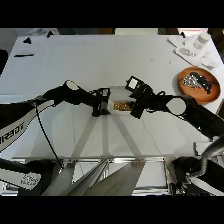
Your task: Fold the box and place the chain.
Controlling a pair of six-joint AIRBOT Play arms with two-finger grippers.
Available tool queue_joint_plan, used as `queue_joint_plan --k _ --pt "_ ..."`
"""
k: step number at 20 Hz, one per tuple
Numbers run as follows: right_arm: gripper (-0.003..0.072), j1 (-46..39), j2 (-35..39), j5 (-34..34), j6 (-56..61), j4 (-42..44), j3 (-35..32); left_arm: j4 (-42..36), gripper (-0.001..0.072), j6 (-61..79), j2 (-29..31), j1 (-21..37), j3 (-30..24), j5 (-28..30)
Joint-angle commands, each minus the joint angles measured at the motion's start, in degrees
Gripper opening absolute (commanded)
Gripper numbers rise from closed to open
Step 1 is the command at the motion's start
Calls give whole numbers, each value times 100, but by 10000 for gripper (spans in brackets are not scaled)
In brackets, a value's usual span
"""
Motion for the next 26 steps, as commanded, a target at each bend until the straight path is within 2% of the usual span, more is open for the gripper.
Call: queue_joint_plan --k 1,4,7,9,11,15,17,22,26 --pt "333 -146 -192 820 673 -306 883 2 206 0 4 2 4 2" --pt "333 -570 -859 1176 1847 -343 2057 2 206 0 4 2 4 2" --pt "336 -804 -1996 1884 3130 -1078 3355 0 206 0 4 2 4 2" --pt "339 -813 -2765 2800 3091 -1327 4122 0 206 0 4 2 4 2" --pt "339 -758 -3289 3639 2763 -1305 4566 0 206 0 4 2 4 2" --pt "348 -660 -3560 4435 1987 -817 4564 0 206 0 4 2 4 0" --pt "402 -535 -3556 4623 1687 -691 4559 0 206 0 4 2 4 0" --pt "416 68 -3429 4592 916 -726 4489 0 206 0 4 2 4 0" --pt "439 330 -2907 4183 568 -769 4011 2 206 -2 4 2 4 2"
